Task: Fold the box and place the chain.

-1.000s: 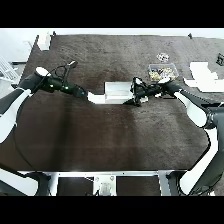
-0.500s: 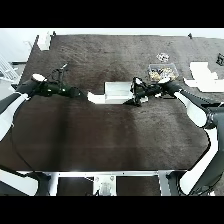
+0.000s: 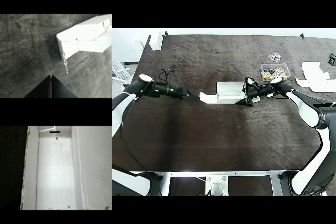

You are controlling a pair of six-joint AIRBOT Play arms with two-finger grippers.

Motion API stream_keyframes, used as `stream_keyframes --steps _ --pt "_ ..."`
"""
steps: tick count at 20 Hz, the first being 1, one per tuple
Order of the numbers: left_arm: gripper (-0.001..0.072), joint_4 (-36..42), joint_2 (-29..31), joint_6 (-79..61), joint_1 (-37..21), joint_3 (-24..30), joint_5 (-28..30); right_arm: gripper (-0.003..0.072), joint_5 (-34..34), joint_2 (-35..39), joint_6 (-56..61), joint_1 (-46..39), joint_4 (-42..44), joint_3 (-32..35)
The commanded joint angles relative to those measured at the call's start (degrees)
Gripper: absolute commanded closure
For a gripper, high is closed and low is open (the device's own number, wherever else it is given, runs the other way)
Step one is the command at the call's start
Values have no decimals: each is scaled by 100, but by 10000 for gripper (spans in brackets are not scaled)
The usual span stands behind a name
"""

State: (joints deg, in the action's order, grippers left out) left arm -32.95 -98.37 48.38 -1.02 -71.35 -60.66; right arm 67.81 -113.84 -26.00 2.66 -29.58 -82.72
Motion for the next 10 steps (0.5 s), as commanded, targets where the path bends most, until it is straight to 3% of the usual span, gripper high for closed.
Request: stream_keyframes --steps 1,10 --pt "691 153 -173 450 188 -4 173 96 0 2 2 2 2 -4" --pt "691 216 -546 1080 568 -11 920 96 0 2 2 2 2 -4"
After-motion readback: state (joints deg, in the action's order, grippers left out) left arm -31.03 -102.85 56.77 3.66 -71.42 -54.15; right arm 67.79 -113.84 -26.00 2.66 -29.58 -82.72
